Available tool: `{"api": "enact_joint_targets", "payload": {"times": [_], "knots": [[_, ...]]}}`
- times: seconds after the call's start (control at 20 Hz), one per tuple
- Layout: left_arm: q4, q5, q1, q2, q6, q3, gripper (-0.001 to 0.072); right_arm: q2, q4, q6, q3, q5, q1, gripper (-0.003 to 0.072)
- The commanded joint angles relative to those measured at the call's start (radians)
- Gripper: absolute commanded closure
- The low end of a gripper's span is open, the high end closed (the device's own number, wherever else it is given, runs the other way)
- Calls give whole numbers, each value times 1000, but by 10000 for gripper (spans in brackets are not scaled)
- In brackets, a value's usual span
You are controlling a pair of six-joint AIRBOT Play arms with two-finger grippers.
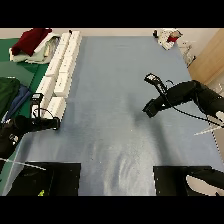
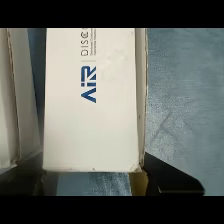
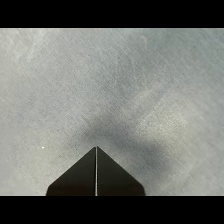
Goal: Fold the box.
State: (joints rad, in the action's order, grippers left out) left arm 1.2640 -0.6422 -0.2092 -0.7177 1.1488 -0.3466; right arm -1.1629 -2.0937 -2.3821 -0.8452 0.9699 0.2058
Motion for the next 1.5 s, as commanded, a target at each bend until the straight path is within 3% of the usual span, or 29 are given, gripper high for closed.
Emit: {"api": "enact_joint_targets", "payload": {"times": [0.0,0.25,1.25,1.3,1.4,1.45], "knots": [[-39,92,-8,-70,3,0,247,0,0,0,-1,0,0,680],[-53,173,-8,-140,-21,0,247,0,0,0,-1,0,0,680],[-57,175,-8,-160,-86,0,247,0,0,0,-1,0,0,680],[-57,172,-8,-160,-86,0,235,0,0,0,-1,0,0,679],[-57,163,-8,-160,-83,0,13,0,0,0,-1,0,0,680],[-56,156,-8,-159,-83,0,12,0,0,0,-1,0,0,680]]}}
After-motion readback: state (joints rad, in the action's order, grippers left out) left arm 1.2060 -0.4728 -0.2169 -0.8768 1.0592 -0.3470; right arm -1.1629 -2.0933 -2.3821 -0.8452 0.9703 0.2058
